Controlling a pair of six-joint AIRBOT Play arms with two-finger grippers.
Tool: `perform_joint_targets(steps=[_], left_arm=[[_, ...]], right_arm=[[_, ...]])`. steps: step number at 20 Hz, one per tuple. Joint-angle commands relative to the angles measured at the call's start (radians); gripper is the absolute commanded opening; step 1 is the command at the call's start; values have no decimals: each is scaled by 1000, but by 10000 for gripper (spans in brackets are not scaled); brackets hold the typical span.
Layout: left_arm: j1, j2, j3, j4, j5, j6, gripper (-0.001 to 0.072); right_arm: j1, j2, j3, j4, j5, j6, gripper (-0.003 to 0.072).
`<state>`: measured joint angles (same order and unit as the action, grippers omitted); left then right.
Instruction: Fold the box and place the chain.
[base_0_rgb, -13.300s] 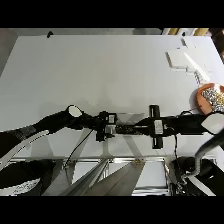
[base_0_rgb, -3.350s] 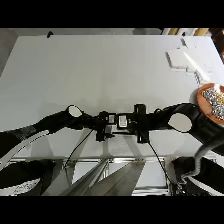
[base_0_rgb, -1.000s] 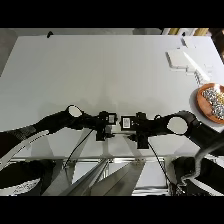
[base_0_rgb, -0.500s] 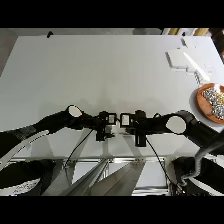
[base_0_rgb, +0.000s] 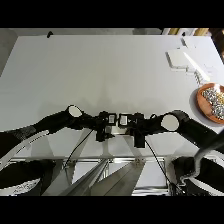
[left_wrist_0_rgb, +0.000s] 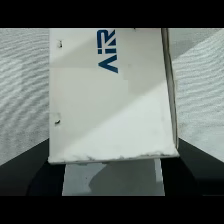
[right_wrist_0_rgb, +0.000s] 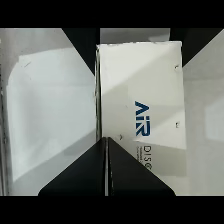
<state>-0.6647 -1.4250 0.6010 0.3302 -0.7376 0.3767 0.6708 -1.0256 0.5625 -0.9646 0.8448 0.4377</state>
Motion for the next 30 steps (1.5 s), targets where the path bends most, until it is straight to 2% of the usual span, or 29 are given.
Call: perform_joint_targets(steps=[1, 6, 9, 12, 14, 16, 20, 30], left_arm=[[0, 1, 0, -2, 0, -3, 271], [0, 1, 0, -2, 1, -3, 271], [0, 1, 0, -2, 1, -3, 271], [0, 1, 0, -2, 1, -3, 271], [0, 1, 0, -2, 1, -3, 272], [0, 1, 0, -2, 0, -3, 272], [0, 1, 0, -2, 1, -3, 271], [0, 1, 0, -2, 1, -2, 271]], right_arm=[[0, -16, -1, -4, -26, 7, 16], [0, 24, 1, -23, -31, 76, 16], [-47, 142, 37, -163, -23, 299, 16], [-185, 270, 55, -348, 47, 477, 16], [-316, 290, 53, -476, 148, 646, 16], [-447, 280, 29, -529, 235, 729, 16], [-619, 273, -38, -524, 253, 845, 16], [-636, 274, -37, -523, 272, 887, 16]])
